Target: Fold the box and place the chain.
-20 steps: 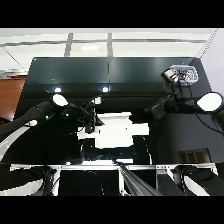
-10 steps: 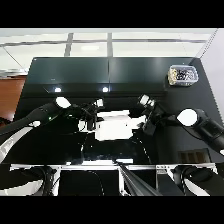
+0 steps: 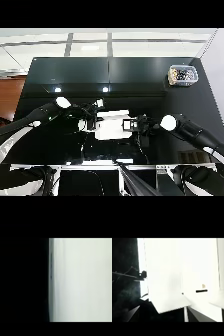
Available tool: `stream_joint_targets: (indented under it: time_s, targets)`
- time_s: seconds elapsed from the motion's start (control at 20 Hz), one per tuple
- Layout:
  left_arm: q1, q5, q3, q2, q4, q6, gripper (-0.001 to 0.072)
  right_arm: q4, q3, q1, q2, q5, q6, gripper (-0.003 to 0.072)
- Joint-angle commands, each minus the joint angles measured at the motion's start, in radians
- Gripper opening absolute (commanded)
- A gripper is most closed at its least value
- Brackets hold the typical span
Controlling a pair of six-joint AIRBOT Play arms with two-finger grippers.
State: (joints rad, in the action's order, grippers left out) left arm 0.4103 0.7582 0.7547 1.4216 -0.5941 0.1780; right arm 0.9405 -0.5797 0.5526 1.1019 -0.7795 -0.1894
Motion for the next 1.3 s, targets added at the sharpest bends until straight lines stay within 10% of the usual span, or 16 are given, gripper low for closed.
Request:
stream_joint_targets:
  time_s: [0.0, 0.6, 1.25]
  targets:
    - [0.0, 0.002, 0.0, 0.001, 0.0, 0.002, 0.0026, -0.101, 0.0, 0.041, 0.044, 0.121, 0.022, 0.0688]
    - [0.001, 0.006, 0.001, 0.0, 0.0, 0.002, 0.0026, -0.04, -0.075, -0.079, -0.017, 0.121, 0.028, 0.0689]
    - [0.004, 0.056, 0.002, 0.0, -0.06, 0.062, 0.0026, -0.458, -0.074, -0.122, 0.146, 0.048, 0.435, 0.0689]
